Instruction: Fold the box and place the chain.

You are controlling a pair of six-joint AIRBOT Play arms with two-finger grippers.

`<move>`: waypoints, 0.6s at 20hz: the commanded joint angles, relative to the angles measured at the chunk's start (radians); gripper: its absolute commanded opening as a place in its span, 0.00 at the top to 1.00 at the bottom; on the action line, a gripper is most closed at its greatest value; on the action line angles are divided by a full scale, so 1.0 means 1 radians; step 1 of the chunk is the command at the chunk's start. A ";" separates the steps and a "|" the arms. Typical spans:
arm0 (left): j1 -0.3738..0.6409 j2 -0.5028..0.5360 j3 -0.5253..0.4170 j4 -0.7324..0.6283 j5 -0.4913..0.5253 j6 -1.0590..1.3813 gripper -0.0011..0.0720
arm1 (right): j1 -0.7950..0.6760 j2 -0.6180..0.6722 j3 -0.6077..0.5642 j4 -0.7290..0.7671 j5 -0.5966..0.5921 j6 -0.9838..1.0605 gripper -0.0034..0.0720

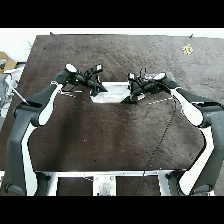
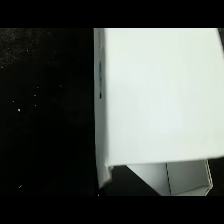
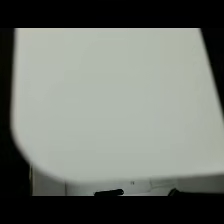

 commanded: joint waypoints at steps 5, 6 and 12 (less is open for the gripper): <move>0.000 0.000 0.001 0.000 0.001 0.000 0.97 | 0.000 -0.001 0.000 -0.068 -0.027 -0.005 0.13; 0.000 0.000 0.001 0.000 0.000 0.000 0.97 | 0.001 -0.001 0.000 -0.066 -0.028 -0.005 0.21; 0.000 0.000 0.001 0.000 0.001 0.000 0.97 | 0.001 -0.001 0.000 -0.066 -0.027 -0.005 0.37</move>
